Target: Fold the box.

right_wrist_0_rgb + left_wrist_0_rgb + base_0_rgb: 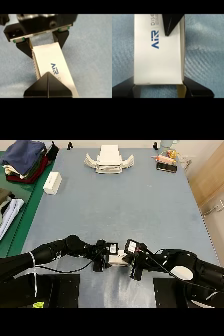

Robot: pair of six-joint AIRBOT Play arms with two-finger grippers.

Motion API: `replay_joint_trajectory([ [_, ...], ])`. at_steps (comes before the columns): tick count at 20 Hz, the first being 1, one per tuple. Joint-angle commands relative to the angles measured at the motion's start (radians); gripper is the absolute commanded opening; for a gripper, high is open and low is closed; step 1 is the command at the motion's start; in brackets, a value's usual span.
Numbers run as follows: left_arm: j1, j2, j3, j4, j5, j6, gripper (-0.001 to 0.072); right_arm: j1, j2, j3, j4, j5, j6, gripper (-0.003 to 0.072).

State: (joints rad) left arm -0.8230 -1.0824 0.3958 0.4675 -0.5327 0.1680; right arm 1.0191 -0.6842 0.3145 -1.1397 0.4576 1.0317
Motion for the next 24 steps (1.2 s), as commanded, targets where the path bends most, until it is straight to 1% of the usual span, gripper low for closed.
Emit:
replay_joint_trajectory([
  [1, 0.000, 0.000, 0.000, 0.000, 0.000, 0.000, 0.0420, 0.030, -0.005, -0.053, 0.058, -0.050, 0.008, 0.0006],
  [6, 0.000, 0.000, 0.000, 0.000, 0.000, 0.000, 0.0420, 0.036, -0.045, -0.075, 0.084, -0.079, 0.008, 0.0007],
  [12, 0.000, 0.000, 0.000, 0.000, 0.000, 0.000, 0.0420, 0.036, -0.043, -0.074, 0.082, -0.082, 0.008, 0.0007],
  [15, 0.000, 0.000, 0.000, 0.000, 0.000, 0.000, 0.0420, 0.036, -0.016, -0.072, 0.081, -0.111, 0.008, 0.0008],
  [16, 0.000, 0.000, 0.000, 0.000, 0.000, 0.000, 0.0421, 0.035, 0.002, -0.071, 0.081, -0.127, 0.008, 0.0031],
  [17, 0.000, 0.000, 0.000, 0.000, 0.000, 0.000, 0.0420, 0.035, 0.023, -0.066, 0.080, -0.141, 0.008, 0.0032],
  [19, 0.000, 0.000, 0.000, 0.000, 0.000, 0.000, 0.0420, 0.032, 0.063, -0.047, 0.029, -0.145, 0.008, 0.0032],
  [21, 0.000, 0.000, 0.000, 0.000, 0.000, 0.000, 0.0420, 0.027, 0.092, -0.025, -0.058, -0.122, 0.027, 0.0032],
  [24, 0.000, 0.000, 0.000, 0.000, 0.000, 0.000, 0.0420, -0.030, 0.089, 0.002, -0.310, -0.040, 0.235, 0.0030],
])
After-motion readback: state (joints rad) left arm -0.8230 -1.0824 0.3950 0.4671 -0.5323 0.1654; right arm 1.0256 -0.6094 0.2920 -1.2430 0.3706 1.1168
